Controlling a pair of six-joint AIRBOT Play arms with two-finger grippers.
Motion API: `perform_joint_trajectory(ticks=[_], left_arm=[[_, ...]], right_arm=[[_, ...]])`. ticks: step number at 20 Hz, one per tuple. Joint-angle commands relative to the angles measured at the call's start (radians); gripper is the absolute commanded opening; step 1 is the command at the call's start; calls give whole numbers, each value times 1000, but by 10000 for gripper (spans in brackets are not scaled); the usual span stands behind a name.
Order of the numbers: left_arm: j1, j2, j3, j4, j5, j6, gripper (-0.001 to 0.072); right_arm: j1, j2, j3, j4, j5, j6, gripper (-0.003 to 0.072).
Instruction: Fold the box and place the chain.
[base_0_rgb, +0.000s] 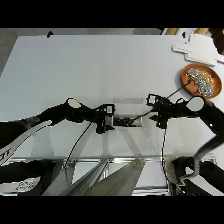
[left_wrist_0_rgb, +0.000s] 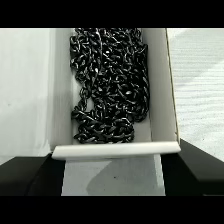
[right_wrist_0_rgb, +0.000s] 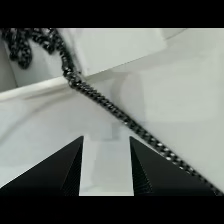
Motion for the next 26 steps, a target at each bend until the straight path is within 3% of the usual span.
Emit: perform_joint_trajectory(ticks=[1, 4, 7, 9, 11, 15, 18, 21, 24, 26], left_arm=[[0, 0, 1, 0, 0, 0, 151], [0, 0, 1, 0, 0, 0, 151], [0, 0, 1, 0, 0, 0, 151], [0, 0, 1, 0, 0, 0, 151], [0, 0, 1, 0, 0, 0, 151], [0, 0, 1, 0, 0, 0, 151], [0, 0, 1, 0, 0, 0, 151], [0, 0, 1, 0, 0, 0, 151], [0, 0, 1, 0, 0, 0, 151], [0, 0, 1, 0, 0, 0, 151]], right_arm=[[13, -62, 0, 56, -46, -154, 347], [13, -89, 0, 172, -82, -279, 344], [13, -148, 0, 198, -87, -321, 341], [13, -156, 0, 211, -90, -322, 271], [13, -156, 0, 257, -89, -321, 256], [13, -143, 0, 273, -46, -295, 19], [13, -74, 0, 166, -33, -144, 18], [13, 42, -1, 49, 34, 160, 18], [13, 163, -1, 105, 86, 270, 18], [13, 237, -1, 219, 132, 286, 18]])
